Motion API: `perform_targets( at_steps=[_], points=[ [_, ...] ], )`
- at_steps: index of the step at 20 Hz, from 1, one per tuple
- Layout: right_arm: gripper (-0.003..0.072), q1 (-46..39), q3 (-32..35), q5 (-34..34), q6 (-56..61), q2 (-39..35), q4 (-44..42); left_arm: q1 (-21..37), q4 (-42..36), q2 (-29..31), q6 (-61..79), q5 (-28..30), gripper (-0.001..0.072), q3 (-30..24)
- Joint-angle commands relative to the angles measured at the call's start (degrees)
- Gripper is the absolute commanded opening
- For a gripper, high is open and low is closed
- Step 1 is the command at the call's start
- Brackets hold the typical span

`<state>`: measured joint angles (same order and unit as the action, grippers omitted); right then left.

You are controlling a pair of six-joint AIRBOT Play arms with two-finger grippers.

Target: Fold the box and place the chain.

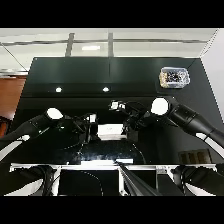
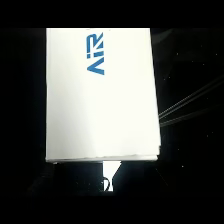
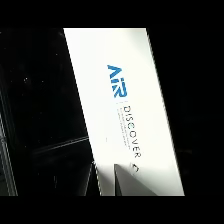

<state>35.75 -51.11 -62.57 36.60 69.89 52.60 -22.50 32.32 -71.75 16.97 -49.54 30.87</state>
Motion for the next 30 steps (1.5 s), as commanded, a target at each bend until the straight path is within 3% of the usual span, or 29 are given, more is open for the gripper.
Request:
perform_targets(
  at_steps=[1,8,15,16,19,21,26,30],
  points=[
    [0.0152,0.1,0.0,0.0,2.7,0.5,1.3,0.0,0.0,0.0,0.0,0.0,0.0293,0.0],
    [0.0152,-0.1,-0.2,-0.6,5.7,1.4,1.2,0.0,0.0,0.0,0.0,0.0,0.0293,0.0],
    [0.0118,-7.8,-1.8,-8.6,27.3,-5.7,-1.7,0.0,0.0,0.0,0.0,0.0,0.0293,0.0],
    [0.0016,-8.5,0.6,-7.0,28.0,-5.7,-7.3,0.0,0.0,0.0,0.0,0.0,0.0293,0.0],
    [0.0013,-8.2,8.7,1.8,26.3,-3.3,-26.1,0.0,0.0,0.0,0.0,0.0,0.0293,0.0],
    [0.0013,-7.6,10.7,4.4,22.6,0.2,-32.5,0.0,0.0,0.0,0.0,0.0,0.0293,0.0],
    [0.0014,-7.1,10.7,7.8,21.9,7.7,-32.3,0.0,0.0,0.0,0.0,0.0,0.0293,0.0],
    [0.0014,-7.1,10.7,9.4,20.9,9.1,-31.2,0.0,0.0,0.0,0.0,0.0,0.0293,0.0]
  ],
)
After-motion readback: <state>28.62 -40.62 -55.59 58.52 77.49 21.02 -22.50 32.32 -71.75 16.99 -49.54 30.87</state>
